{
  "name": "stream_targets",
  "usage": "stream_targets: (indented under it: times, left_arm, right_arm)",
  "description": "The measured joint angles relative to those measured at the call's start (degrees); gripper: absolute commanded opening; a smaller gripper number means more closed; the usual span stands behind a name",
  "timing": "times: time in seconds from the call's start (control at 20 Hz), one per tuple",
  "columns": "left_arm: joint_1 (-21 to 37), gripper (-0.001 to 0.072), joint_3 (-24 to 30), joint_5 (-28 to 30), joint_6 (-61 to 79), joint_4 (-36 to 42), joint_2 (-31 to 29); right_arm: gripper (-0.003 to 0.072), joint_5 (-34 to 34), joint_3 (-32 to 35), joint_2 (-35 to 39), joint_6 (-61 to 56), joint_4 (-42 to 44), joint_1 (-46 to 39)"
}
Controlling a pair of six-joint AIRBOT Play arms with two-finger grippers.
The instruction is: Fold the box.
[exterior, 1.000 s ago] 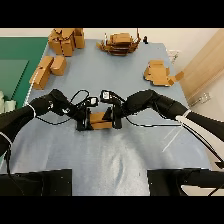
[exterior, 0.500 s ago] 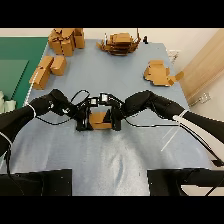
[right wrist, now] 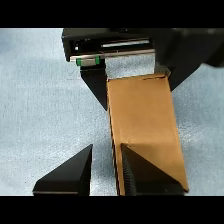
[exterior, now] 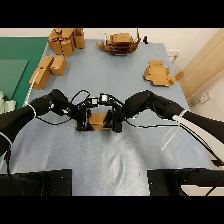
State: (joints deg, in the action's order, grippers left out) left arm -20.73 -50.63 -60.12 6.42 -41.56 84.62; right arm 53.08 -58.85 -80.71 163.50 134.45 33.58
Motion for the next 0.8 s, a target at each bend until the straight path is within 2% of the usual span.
stream_targets:
  times: [0.2,0.25,0.3,0.8]
  left_arm:
    - [0.0,0.035,0.0,0.0,-0.02,0.0,0.0]
    - [0.0,0.035,0.0,0.0,0.0,0.0,0.0]
    - [0.0,0.0349,-0.02,0.0,0.02,-0.02,0.0]
    - [-0.04,0.035,0.0,-0.42,0.04,-0.07,0.0]
  right_arm:
    - [0.0278,0.15,0.0,0.02,-0.15,0.48,0.0]
    - [0.0188,0.22,0.0,0.04,-0.28,0.92,0.0]
    - [0.0152,0.2,0.02,0.02,-0.7,1.22,-0.02]
    - [0.0152,2.43,0.22,-0.17,-3.02,1.84,-0.07]
